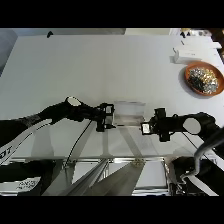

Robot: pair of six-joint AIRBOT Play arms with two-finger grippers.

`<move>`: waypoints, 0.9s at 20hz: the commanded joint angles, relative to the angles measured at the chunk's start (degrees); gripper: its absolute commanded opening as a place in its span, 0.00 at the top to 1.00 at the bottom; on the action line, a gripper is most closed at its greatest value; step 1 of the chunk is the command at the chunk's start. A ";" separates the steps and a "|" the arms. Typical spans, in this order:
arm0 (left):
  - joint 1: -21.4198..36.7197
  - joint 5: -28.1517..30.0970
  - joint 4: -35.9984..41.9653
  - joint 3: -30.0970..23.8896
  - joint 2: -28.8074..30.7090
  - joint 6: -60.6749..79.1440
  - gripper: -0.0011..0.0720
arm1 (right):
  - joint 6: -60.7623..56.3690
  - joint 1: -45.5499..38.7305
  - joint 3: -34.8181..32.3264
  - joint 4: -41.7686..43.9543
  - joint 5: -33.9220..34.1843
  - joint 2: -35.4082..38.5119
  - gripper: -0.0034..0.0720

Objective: Fold the box and place the chain.

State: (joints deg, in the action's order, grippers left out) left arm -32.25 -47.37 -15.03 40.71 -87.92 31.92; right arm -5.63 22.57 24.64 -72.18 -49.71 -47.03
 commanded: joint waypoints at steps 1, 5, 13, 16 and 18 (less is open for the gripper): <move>0.02 0.02 0.00 0.00 0.04 -0.02 0.64 | 1.84 -0.72 -0.02 2.05 4.35 -4.96 0.65; 0.02 0.02 0.00 0.00 0.04 -0.02 0.64 | 2.03 -4.28 -0.02 5.62 5.99 -6.69 0.65; 0.02 0.02 0.00 0.00 0.04 0.00 0.64 | 13.20 -7.74 -0.02 19.61 3.39 -8.61 0.66; 0.02 0.02 0.00 0.00 0.04 -0.02 0.64 | 13.22 -7.74 -0.02 20.41 2.60 -9.01 0.74; 0.02 0.02 0.00 0.00 0.04 0.00 0.64 | 13.22 -7.74 -0.02 20.41 2.27 -9.01 0.74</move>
